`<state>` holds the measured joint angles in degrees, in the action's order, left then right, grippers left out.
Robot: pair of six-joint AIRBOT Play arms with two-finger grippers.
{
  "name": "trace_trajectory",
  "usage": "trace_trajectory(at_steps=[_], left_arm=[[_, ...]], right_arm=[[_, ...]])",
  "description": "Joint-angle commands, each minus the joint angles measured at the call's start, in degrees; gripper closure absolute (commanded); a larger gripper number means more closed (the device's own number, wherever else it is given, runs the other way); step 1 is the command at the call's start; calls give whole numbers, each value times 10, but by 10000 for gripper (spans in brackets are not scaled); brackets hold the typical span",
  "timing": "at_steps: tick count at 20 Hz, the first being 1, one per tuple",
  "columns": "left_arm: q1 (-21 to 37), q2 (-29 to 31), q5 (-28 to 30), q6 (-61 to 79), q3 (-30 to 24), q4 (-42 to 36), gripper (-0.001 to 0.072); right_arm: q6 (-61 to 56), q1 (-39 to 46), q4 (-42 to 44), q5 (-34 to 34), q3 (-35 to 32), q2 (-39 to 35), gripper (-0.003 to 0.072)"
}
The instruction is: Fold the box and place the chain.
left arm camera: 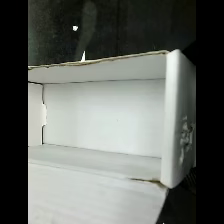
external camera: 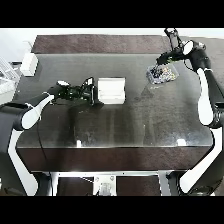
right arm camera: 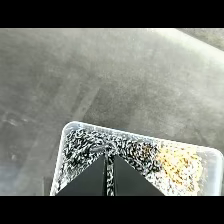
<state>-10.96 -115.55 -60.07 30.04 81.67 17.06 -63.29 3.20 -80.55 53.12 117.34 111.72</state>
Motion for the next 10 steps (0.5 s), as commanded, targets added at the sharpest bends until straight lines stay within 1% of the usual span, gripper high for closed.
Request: trace_trajectory(at_steps=[1, 4, 10], left_arm=[[1, 0, 0, 0, 0, 0, 316], [1, 0, 0, 0, 0, 0, 316], [1, 0, 0, 0, 0, 0, 316]], right_arm=[[-12, -1, -1, 45, 1, -49, 676], [-12, -7, -1, 95, 1, -106, 676], [-12, -60, -7, 97, 1, -270, 676]])
